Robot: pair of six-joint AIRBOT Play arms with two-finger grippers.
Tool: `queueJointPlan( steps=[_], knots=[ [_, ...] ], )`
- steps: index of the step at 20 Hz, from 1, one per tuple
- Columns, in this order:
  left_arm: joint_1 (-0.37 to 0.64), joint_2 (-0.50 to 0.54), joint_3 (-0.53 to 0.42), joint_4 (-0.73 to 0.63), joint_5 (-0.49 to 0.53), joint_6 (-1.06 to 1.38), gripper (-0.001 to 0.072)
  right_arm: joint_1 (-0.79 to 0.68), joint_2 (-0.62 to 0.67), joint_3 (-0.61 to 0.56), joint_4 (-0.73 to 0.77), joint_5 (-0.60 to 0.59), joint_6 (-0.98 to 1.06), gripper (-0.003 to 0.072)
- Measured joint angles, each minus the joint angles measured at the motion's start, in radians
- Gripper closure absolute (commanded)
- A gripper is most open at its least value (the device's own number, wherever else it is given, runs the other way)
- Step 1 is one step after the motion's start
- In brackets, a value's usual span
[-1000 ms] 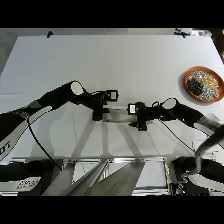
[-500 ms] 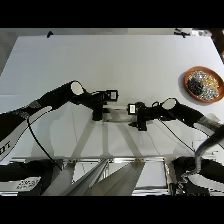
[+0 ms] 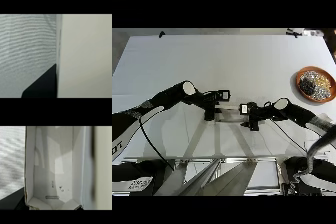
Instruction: Fold the box and place the chain.
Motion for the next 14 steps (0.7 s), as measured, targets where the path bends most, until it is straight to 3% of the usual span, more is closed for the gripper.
queueJointPlan(
  steps=[5, 6, 8, 9, 10, 12, 14],
  knots=[
    [0.0, 0.0, 0.0, 0.0, 0.0, 0.0, 0.0694, 0.0, 0.0, 0.0, 0.0, 0.0, 0.0, 0.0342],
    [0.0, 0.0, 0.0, 0.0, 0.0, 0.0, 0.0625, 0.0, 0.0, 0.0, 0.0, 0.0, 0.0, 0.0342],
    [-0.001, -0.002, -0.002, 0.01, 0.0, -0.002, 0.032, 0.0, 0.0, 0.0, 0.0, -0.002, 0.0, 0.0342],
    [0.0, 0.0, -0.002, 0.008, 0.0, -0.001, 0.0251, 0.0, -0.001, 0.0, 0.0, -0.003, -0.002, 0.0342],
    [0.001, 0.003, -0.001, 0.007, 0.008, 0.0, 0.0239, 0.0, -0.001, 0.0, 0.0, -0.003, -0.002, 0.0342],
    [0.002, 0.017, -0.001, 0.003, 0.007, 0.0, 0.0139, 0.001, -0.001, 0.0, -0.001, -0.002, -0.004, 0.0342],
    [0.003, 0.04, -0.001, 0.006, 0.006, 0.0, 0.0127, 0.001, -0.001, 0.0, -0.001, -0.001, -0.004, 0.0342]
  ],
)
